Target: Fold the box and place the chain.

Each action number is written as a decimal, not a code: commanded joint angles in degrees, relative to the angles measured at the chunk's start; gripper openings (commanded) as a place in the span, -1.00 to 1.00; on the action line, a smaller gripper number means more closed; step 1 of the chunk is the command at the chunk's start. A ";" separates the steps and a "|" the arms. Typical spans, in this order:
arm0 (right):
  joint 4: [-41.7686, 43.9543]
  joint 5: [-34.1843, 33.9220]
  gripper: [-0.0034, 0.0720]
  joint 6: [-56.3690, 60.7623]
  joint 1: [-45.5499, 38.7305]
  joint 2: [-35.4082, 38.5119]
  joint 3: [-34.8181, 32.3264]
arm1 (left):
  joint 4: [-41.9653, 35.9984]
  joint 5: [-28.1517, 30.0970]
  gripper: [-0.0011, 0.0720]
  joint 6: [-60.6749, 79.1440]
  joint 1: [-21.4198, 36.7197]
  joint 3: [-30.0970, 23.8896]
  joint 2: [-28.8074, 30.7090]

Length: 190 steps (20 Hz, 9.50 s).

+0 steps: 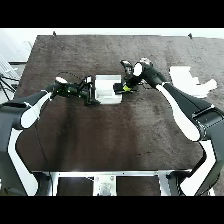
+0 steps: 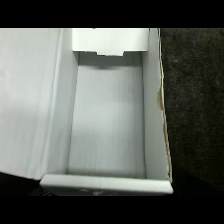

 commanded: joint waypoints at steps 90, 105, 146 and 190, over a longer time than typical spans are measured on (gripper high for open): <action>-1.22 -3.98 -0.65 -15.61 -13.25 -11.67 17.11 | 0.02 0.07 0.31 0.00 0.07 0.04 0.02; -1.46 -5.31 -0.88 -15.17 -13.14 7.37 17.22 | 0.02 0.07 0.31 0.00 0.07 0.04 0.02; -8.83 -5.01 -0.88 -17.73 12.68 31.69 8.37 | 0.02 0.04 0.31 0.00 0.07 0.04 0.02; 21.42 -37.90 0.45 -18.21 -11.04 7.58 -23.50 | 0.02 0.07 0.31 0.00 0.07 0.04 0.02</action>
